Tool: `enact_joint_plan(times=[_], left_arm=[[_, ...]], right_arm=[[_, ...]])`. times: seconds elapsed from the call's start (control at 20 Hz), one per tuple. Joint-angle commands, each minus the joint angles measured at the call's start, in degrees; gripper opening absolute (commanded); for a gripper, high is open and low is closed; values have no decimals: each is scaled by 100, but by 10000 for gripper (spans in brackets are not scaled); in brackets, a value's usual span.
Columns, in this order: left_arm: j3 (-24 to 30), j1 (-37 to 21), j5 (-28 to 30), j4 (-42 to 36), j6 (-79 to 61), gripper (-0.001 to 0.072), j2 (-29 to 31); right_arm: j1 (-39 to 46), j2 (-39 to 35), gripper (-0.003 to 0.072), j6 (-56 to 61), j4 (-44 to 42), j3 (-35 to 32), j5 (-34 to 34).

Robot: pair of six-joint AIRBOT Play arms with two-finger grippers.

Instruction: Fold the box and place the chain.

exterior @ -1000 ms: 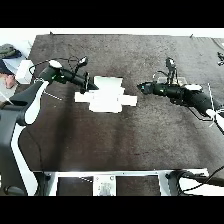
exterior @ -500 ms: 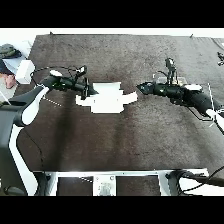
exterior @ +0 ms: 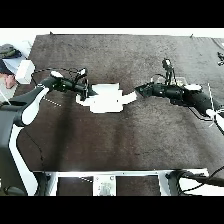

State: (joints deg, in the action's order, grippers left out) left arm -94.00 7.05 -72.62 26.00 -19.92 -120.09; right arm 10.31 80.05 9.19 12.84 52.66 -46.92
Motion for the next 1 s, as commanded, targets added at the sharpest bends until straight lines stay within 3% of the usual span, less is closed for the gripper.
enact_joint_plan(times=[0.0, 0.15, 0.25, 0.7, 0.95], left_arm=[[0, -7, 46, 59, -4, 11, -4], [0, -7, 46, 57, -4, 11, -2], [0, -7, 48, 57, -4, 11, -4], [0, -7, 46, 55, -7, 11, -2], [0, -7, 48, 55, -7, 12, -2]], right_arm=[[-151, -4, 401, -1185, 28, 0, -461], [-610, -4, 402, -2063, 428, 0, -476], [-1025, 0, 604, -2253, 949, 0, -306], [-1985, 431, 603, -2269, 2682, 0, 669], [-2173, 479, 603, -2273, 2813, 0, 1110]])
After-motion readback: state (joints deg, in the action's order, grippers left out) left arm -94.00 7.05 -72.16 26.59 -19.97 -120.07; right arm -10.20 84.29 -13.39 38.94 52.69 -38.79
